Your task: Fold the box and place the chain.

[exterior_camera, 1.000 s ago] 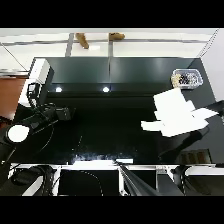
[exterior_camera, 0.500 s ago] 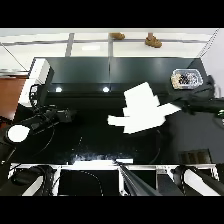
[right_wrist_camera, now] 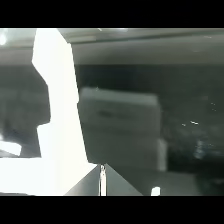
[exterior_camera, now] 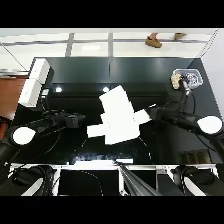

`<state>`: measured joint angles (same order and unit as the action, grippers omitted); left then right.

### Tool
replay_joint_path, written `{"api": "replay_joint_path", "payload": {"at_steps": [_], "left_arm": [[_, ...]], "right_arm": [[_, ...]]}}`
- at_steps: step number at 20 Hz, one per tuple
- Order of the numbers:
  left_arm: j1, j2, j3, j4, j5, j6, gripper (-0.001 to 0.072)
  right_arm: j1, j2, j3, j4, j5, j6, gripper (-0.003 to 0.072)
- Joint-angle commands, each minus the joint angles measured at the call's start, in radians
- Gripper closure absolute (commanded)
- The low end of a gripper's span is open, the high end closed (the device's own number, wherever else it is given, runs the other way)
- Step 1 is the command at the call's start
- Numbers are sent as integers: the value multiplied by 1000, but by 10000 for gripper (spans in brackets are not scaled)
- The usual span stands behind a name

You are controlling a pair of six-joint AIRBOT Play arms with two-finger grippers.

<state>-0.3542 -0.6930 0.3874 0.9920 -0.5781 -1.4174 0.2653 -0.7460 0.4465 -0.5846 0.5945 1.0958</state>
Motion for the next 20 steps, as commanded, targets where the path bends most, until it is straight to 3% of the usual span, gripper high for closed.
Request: {"api": "replay_joint_path", "payload": {"at_steps": [1,4,6,10,13,15,18,20], "left_arm": [[-79,-61,18,-120,-5,0,6],[-51,-190,69,-295,-40,64,5],[-7,-299,113,-413,-151,220,6],[100,-486,179,-459,-341,305,6],[177,-588,193,-594,-488,513,6],[207,-651,193,-701,-534,643,5],[209,-714,193,-763,-560,790,6],[204,-744,195,-807,-658,925,6]], "right_arm": [[172,39,-61,-63,-148,-38,673],[212,39,-86,-63,-172,-30,673],[212,39,-85,-63,-170,-30,672],[212,39,-85,-58,-169,-30,672],[212,39,-85,-52,-165,-30,672],[212,39,-85,-51,-157,-30,672],[212,39,-85,-51,-150,-25,672],[212,39,-85,-51,-150,-21,672]]}}
